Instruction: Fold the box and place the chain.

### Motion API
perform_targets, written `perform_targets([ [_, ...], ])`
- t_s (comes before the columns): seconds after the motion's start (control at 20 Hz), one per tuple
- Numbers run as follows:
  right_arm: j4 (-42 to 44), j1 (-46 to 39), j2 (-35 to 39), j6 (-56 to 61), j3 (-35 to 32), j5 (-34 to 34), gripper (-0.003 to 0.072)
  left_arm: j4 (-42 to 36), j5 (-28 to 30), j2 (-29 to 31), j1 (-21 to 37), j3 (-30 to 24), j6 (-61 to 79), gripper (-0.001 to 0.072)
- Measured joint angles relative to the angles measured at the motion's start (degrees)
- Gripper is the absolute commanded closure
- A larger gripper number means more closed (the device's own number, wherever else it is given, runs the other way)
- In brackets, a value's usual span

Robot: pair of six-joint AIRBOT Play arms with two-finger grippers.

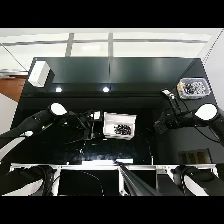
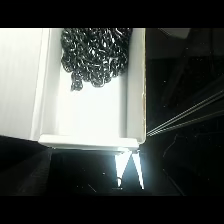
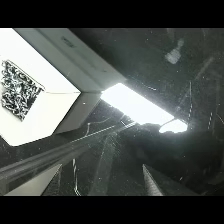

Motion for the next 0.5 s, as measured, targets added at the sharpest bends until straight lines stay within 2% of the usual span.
perform_targets([
  [0.5,0.0,0.0,0.0,0.0,0.0,-0.2,0.0105,-1.9,1.3,-1.7,-0.2,0.0,0.3,0.0022],
])
